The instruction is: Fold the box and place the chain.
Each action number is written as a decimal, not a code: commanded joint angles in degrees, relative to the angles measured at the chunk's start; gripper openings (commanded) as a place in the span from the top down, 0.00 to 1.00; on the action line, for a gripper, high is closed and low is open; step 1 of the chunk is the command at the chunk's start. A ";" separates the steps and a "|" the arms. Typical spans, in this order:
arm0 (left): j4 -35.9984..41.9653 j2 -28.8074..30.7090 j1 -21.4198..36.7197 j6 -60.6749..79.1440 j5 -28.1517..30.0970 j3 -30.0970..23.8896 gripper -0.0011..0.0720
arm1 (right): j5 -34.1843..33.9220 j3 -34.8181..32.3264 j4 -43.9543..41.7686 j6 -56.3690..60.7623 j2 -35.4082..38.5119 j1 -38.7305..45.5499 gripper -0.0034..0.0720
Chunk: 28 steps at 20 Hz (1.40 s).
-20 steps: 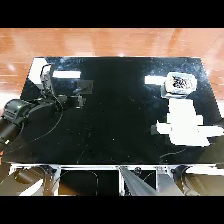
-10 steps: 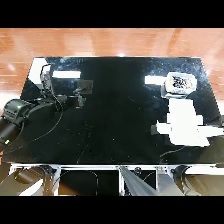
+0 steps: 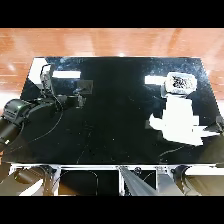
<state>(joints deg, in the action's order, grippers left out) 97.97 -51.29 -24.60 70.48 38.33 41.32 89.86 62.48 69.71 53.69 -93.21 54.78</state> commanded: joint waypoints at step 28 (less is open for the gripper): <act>-0.39 -8.28 -0.85 0.22 4.15 -0.02 0.15 | -19.52 -7.82 -13.09 11.06 26.34 -60.85 0.91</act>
<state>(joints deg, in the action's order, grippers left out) 97.80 -56.49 -25.17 70.28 38.39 41.32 79.94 58.94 55.05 60.64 -74.32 0.95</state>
